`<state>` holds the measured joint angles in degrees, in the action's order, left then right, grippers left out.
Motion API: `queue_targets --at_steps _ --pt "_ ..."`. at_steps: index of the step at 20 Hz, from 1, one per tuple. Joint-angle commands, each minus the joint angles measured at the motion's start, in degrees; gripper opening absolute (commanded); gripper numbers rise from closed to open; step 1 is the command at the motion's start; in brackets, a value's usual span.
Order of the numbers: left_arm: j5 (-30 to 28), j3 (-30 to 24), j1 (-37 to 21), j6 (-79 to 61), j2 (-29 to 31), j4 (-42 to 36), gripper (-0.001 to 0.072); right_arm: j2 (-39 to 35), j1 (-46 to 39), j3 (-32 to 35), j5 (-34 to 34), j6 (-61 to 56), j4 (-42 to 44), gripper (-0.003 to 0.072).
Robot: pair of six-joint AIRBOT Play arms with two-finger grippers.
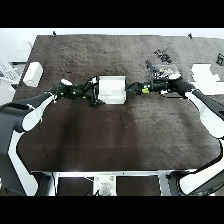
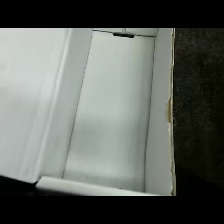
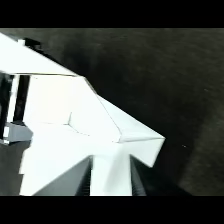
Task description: Fold the box and place the chain.
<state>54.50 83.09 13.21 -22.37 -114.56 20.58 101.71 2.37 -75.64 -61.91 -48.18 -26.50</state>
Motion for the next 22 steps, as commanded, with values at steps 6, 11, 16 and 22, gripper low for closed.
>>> queue_targets --at_steps 6,11,16,22 --pt "-0.02 0.00 0.00 0.00 0.00 0.00 0.0334 -0.15 1.46 -0.28 -1.99 -1.33 0.26 0.0364" --pt "-0.02 0.00 0.00 0.02 0.00 0.00 0.0334 -0.15 2.25 -0.46 -2.05 -4.00 -3.50 0.0380" --pt "0.00 0.00 0.00 0.02 0.00 0.00 0.0334 -0.15 3.61 -3.69 -2.03 -9.14 -10.95 0.0382" --pt "-0.02 0.00 0.00 0.02 0.00 0.00 0.0334 -0.15 8.57 -8.50 -2.03 -18.95 -25.09 0.0381"
